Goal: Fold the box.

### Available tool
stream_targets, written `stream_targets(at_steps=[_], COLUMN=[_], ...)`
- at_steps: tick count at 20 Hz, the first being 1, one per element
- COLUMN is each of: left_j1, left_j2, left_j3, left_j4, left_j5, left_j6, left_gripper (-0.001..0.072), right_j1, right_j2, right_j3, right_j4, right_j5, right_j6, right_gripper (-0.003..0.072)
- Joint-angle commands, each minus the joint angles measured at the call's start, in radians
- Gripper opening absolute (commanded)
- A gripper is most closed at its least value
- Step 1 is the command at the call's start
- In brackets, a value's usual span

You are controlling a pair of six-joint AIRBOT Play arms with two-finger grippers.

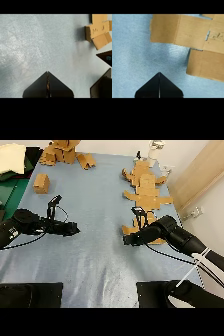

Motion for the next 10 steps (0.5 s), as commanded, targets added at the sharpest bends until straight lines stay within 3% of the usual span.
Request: stream_targets(at_steps=[1,6,7,8,9,10], left_j1=[0.0,0.0,0.0,0.0,0.0,0.0], left_j2=[0.001,0.001,0.001,0.001,0.001,0.001], left_j3=[0.001,0.001,0.001,0.001,0.001,0.001], left_j4=[0.0,0.0,0.0,0.0,0.0,0.0], left_j5=[0.0,0.0,0.0,0.0,0.0,0.0], left_j6=[0.0,0.0,0.0,0.0,0.0,0.0], left_gripper=[0.0011,0.0011,0.0011,0.0011,0.0012,0.0011], right_j1=[0.0,-0.005,-0.024,-0.053,-0.09,-0.142], right_j2=[-0.001,0.0,0.0,-0.001,-0.001,-0.001], right_j3=[0.0,0.006,0.018,0.032,0.048,0.066], right_j4=[0.001,-0.042,-0.091,-0.163,-0.252,-0.351], right_j5=[0.001,-0.04,-0.072,-0.106,-0.134,-0.161], right_j6=[0.0,0.0,0.004,0.019,0.029,0.034], right_gripper=[0.0004,0.0006,0.0128,0.0338,0.0483,0.0488])
